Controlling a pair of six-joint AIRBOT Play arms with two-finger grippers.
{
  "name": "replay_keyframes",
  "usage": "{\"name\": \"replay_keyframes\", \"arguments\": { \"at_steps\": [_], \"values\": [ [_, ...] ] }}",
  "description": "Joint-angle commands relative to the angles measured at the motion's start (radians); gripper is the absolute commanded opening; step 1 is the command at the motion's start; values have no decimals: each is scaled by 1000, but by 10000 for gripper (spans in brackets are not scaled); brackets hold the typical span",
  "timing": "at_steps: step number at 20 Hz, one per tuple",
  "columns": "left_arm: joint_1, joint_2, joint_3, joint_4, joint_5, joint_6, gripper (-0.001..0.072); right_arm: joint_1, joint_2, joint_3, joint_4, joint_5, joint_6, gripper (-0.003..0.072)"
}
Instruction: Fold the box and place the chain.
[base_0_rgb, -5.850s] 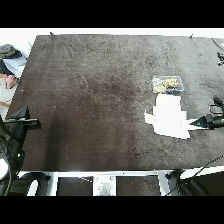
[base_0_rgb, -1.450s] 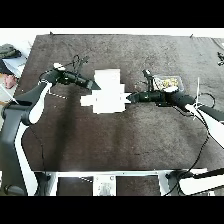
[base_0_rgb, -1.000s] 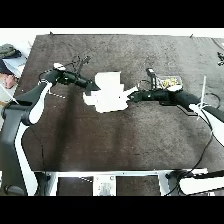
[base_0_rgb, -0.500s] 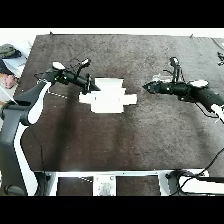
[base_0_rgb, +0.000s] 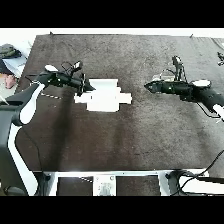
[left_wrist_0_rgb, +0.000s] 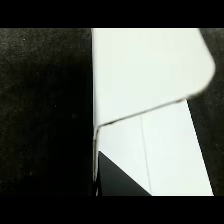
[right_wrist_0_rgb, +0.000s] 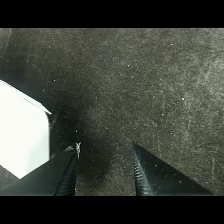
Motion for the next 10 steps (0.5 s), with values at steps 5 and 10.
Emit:
{"name": "replay_keyframes", "arguments": {
  "at_steps": [5,10],
  "values": [
    [8,3,-55,24,85,87,8,18,1,0,-5,14,-5,385],
    [8,1,-94,14,117,105,10,95,1,0,-68,-24,-22,378]
  ]
}}
